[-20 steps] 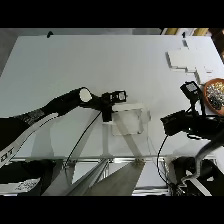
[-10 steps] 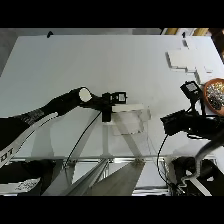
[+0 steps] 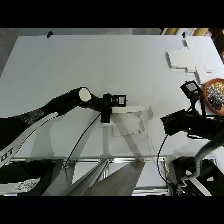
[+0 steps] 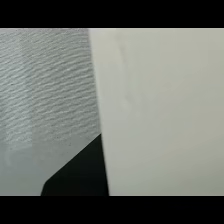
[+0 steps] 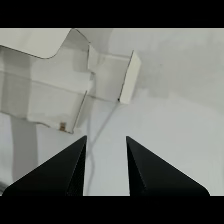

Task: Fold the box and place the chain.

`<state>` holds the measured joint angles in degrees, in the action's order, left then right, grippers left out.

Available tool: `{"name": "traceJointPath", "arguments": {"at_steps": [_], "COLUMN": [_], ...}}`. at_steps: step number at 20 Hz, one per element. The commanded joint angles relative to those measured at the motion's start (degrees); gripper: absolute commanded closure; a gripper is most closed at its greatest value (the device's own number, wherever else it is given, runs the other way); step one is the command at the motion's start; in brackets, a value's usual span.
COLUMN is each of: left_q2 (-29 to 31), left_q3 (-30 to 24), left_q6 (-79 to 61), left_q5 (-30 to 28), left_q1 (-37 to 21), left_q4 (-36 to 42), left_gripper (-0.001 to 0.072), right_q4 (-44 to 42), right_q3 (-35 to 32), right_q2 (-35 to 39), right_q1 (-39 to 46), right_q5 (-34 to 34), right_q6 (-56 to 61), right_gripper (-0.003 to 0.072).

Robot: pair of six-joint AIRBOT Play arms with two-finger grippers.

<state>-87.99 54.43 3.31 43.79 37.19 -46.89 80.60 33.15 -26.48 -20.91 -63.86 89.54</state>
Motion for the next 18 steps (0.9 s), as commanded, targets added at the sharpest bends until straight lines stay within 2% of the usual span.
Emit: {"name": "traceJointPath", "arguments": {"at_steps": [1,5,9,18], "left_q2": [0.0,0.0,0.0,-2.0], "left_q3": [0.0,0.6,2.5,2.6], "left_q6": [-2.2,-6.6,-7.5,-7.9], "left_q5": [0.1,0.1,0.4,1.1], "left_q1": [0.0,0.0,0.0,0.0], "left_q4": [0.2,3.5,3.5,3.6], "left_gripper": [0.0702,0.0703,0.0704,0.0703], "right_q4": [0.0,0.0,0.0,0.0], "right_q3": [0.0,0.0,0.0,0.0], "right_q2": [0.0,0.0,0.0,0.0], "right_q1": [0.0,0.0,0.0,0.0], "right_q5": [0.0,0.4,0.4,0.4], "right_q6": [0.0,0.0,0.0,0.0], "right_gripper": [0.041,0.041,0.041,0.041]}}
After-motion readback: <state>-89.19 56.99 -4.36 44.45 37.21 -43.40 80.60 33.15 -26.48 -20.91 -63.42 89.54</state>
